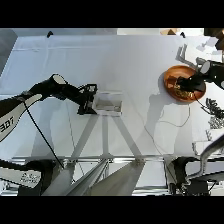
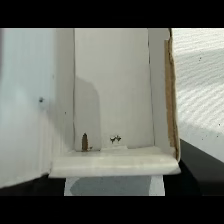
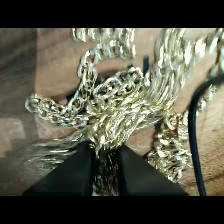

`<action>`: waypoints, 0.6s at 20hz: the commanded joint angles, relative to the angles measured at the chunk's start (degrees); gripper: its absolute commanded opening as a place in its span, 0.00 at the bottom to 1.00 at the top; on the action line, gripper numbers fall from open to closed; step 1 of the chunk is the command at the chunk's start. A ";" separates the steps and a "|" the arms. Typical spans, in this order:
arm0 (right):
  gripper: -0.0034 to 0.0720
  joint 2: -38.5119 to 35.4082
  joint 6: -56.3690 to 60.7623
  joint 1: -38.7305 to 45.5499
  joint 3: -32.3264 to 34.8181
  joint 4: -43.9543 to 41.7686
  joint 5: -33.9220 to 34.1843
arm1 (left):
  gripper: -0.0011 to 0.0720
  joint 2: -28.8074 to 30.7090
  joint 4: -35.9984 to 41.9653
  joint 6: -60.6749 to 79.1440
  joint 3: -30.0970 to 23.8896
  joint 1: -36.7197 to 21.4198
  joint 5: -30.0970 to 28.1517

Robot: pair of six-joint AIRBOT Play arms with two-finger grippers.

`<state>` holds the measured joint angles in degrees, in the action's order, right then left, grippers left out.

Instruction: Fold the box and place the chain.

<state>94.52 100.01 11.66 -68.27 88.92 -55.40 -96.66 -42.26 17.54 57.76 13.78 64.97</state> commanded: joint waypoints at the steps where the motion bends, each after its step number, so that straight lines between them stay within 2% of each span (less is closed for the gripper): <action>1: 0.05 -0.02 -3.41 0.00 0.13 -2.19 -2.12 | 0.25 0.02 0.00 0.02 0.00 0.00 -0.02; 7: 0.05 -12.33 -7.74 -2.32 0.13 0.44 -4.33 | 0.25 0.02 0.00 0.02 0.00 0.00 0.00; 12: 0.05 -24.61 -7.74 -7.43 0.13 5.77 -11.26 | 0.25 0.02 -0.02 0.02 0.00 0.00 0.00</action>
<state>76.18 92.73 6.72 -68.07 92.09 -62.92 -96.66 -42.26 17.54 57.76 13.78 64.97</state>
